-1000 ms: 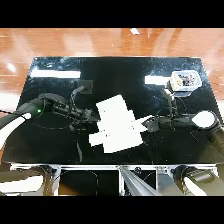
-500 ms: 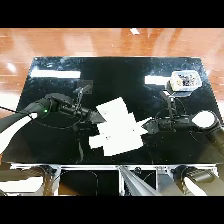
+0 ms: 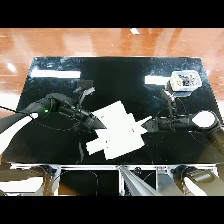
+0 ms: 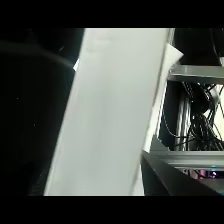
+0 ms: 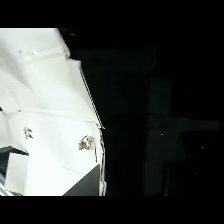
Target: Fold the box and place the chain.
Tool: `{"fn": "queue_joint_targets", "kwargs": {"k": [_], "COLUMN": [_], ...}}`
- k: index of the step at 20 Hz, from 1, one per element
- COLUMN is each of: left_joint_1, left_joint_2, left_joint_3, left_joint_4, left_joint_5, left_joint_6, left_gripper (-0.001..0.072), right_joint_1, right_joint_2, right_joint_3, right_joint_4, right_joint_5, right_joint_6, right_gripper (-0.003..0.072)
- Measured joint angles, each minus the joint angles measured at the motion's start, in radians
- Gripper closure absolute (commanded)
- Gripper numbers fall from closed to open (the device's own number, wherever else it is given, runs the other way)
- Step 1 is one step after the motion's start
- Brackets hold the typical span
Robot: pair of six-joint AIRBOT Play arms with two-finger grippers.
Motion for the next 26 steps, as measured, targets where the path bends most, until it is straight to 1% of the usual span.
{"fn": "queue_joint_targets", "kwargs": {"k": [4, 9, 19, 20, 21, 26], "left_joint_1": [-0.017, -0.021, 0.000, 0.000, -0.001, -0.005], "left_joint_2": [0.000, 0.000, 0.000, 0.000, 0.000, 0.000], "left_joint_3": [0.000, 0.000, -0.002, -0.002, -0.002, -0.002], "left_joint_4": [0.003, 0.037, 0.026, 0.023, 0.020, 0.016], "left_joint_5": [0.000, -0.026, -0.121, -0.129, -0.134, -0.134], "left_joint_6": [0.048, 0.065, 0.071, 0.072, 0.072, 0.088], "left_gripper": [0.0114, 0.0114, 0.0115, 0.0129, 0.0160, 0.0161], "right_joint_1": [0.000, 0.000, 0.000, 0.000, 0.000, 0.000], "right_joint_2": [0.000, 0.000, 0.000, 0.000, 0.000, 0.000], "right_joint_3": [0.000, 0.000, 0.000, 0.000, 0.000, 0.000], "right_joint_4": [0.016, 0.024, 0.023, 0.023, 0.023, 0.024], "right_joint_5": [-0.020, -0.050, -0.056, -0.056, -0.056, -0.056], "right_joint_6": [0.027, 0.069, 0.140, 0.142, 0.142, 0.145], "right_gripper": [0.0657, 0.0657, 0.0658, 0.0657, 0.0657, 0.0657]}}
